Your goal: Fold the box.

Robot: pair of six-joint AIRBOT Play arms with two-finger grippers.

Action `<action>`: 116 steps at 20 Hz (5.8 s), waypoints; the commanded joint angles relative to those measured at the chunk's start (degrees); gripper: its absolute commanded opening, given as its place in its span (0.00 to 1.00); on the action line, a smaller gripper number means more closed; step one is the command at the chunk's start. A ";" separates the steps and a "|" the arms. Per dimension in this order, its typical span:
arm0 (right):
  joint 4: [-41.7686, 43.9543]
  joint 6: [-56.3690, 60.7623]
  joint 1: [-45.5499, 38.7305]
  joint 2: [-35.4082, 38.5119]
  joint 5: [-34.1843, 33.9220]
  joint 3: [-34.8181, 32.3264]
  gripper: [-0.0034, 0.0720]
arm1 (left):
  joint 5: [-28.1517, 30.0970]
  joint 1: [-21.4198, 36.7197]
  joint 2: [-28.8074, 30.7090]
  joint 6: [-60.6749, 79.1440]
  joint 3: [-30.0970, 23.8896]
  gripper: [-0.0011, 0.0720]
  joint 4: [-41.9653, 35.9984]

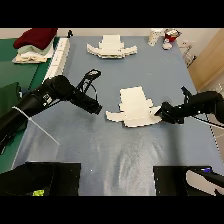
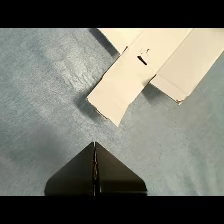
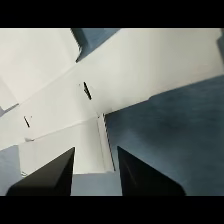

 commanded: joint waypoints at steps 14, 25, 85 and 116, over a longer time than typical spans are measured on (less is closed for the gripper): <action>2.23 -21.09 -14.36 -31.47 -17.97 31.12 0.59 | 0.46 -0.07 -0.02 0.02 0.00 0.03 -0.22; 2.45 -23.76 -4.07 -33.05 -25.44 30.86 0.33 | 0.28 -0.04 -0.02 0.02 0.00 0.03 -0.44; 5.99 -19.74 31.17 7.52 11.98 -9.11 0.20 | -24.13 16.59 -25.55 33.55 0.24 0.03 -32.00; -22.97 18.80 20.44 4.66 17.46 1.86 0.92 | 22.32 -7.21 8.72 78.90 -26.91 0.03 -38.05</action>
